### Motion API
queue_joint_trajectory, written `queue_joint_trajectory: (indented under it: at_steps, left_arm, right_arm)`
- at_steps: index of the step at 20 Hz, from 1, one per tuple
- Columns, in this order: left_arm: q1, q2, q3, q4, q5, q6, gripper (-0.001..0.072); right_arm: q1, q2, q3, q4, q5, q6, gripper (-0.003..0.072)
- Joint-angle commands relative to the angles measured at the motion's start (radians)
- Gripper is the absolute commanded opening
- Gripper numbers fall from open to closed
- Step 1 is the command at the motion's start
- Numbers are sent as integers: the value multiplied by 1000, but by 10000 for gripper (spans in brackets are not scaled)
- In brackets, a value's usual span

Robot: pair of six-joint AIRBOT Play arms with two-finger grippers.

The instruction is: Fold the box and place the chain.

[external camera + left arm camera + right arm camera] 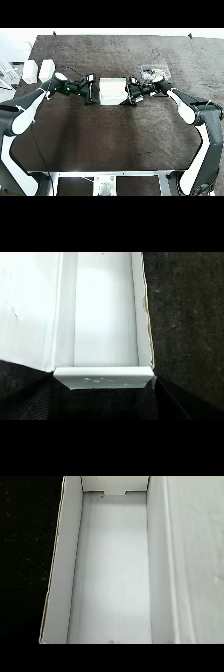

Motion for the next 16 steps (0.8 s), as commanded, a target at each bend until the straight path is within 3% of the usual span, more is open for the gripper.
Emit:
queue_joint_trajectory:
  at_steps: [1,11,16]
  left_arm:
    - [1,-1,0,-20,3,8,720]
    - [-8,-88,29,-85,-2,88,720]
    - [-9,-145,105,-94,-56,85,720]
  right_arm:
    - [0,1,0,0,0,0,580]
    - [0,1,0,0,0,0,580]
    - [0,1,0,0,0,0,580]
